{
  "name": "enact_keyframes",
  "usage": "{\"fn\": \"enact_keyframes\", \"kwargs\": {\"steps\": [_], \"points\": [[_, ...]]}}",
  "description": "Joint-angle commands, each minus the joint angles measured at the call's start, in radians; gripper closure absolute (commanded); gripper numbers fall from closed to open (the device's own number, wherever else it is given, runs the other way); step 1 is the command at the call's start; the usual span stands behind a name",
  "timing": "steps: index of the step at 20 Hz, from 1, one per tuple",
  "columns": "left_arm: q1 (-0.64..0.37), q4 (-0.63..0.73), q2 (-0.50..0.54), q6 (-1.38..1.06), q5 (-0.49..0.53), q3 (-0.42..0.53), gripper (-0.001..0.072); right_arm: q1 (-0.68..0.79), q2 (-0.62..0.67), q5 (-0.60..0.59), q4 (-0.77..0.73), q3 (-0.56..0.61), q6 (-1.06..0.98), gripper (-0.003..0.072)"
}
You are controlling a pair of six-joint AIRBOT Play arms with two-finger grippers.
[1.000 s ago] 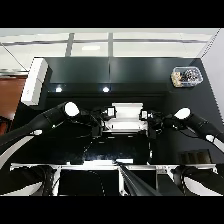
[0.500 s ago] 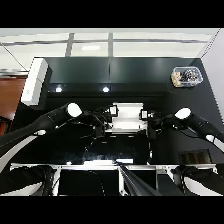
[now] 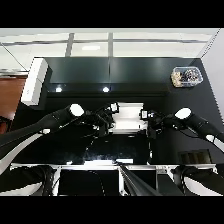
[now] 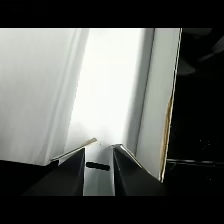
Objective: Fold the box and place the chain.
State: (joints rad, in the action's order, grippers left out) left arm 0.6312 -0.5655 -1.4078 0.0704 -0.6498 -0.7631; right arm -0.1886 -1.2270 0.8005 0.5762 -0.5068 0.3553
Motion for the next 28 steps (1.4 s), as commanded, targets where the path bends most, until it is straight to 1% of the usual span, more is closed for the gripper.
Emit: {"fn": "enact_keyframes", "kwargs": {"steps": [1,3,4,5,6,7,8,9,11,13,15,18,20,22,24,25,26,27,28], "points": [[0.001,0.01,-0.003,-0.001,0.001,0.0,0.0485,0.0,0.0,0.0,0.0,0.0,0.0,0.0504],[0.001,0.01,-0.003,0.0,0.002,0.0,0.0332,0.0,0.0,0.0,0.0,0.0,0.0,0.0504],[0.001,0.009,-0.003,0.0,0.001,0.0,0.0333,0.0,0.0,0.0,0.0,0.0,0.0,0.0504],[0.001,0.009,-0.003,0.0,0.0,0.0,0.0378,0.0,0.0,0.0,0.0,0.0,0.0,0.0503],[0.001,0.01,-0.003,0.0,0.0,0.0,0.0466,0.0,0.0,0.0,0.0,0.0,0.0,0.0504],[0.002,0.015,-0.003,0.0,0.0,0.0,0.0436,0.0,0.0,0.0,0.0,0.0,0.0,0.0504],[0.004,0.025,-0.003,0.0,0.0,0.0,0.0359,0.0,0.0,0.0,0.0,0.0,0.0,0.0504],[0.004,0.024,-0.003,0.0,0.0,-0.002,0.0396,0.0,0.0,0.0,0.0,0.0,0.0,0.0504],[-0.007,0.013,0.006,0.0,-0.008,-0.003,0.0686,0.0,0.0,0.0,0.0,0.0,0.0,0.0503],[-0.04,-0.049,0.047,0.071,-0.036,-0.003,0.0685,0.0,0.0,0.0,0.0,0.0,0.0,0.0504],[-0.092,-0.177,0.119,0.196,-0.052,-0.003,0.0686,0.0,0.0,0.0,0.0,0.0,0.0,0.0504],[-0.225,-0.341,0.243,0.497,-0.077,-0.003,0.0685,0.0,0.0,0.0,0.0,0.0,0.0,0.0504],[-0.341,-0.403,0.288,0.731,-0.128,-0.002,0.0685,0.0,0.0,0.0,0.0,0.0,0.0,0.0504],[-0.462,-0.405,0.282,0.978,-0.212,0.002,0.0685,0.0,0.0,0.0,0.0,0.0,0.0,0.0504],[-0.563,-0.39,0.245,1.184,-0.323,0.002,0.0685,0.0,0.0,0.0,0.0,0.0,0.0,0.0504],[-0.6,-0.356,0.223,1.232,-0.378,0.005,0.0684,0.0,0.0,0.0,0.0,0.0,0.0,0.0504],[-0.625,-0.31,0.198,1.223,-0.431,0.01,0.0685,0.0,0.0,0.0,0.0,0.0,0.0,0.0504],[-0.627,-0.288,0.174,1.202,-0.466,0.014,0.0685,0.0,0.0,0.0,0.0,0.0,0.0,0.0504],[-0.613,-0.288,0.15,1.201,-0.479,0.021,0.0685,0.0,0.0,0.0,0.0,0.0,0.0,0.0504]]}}
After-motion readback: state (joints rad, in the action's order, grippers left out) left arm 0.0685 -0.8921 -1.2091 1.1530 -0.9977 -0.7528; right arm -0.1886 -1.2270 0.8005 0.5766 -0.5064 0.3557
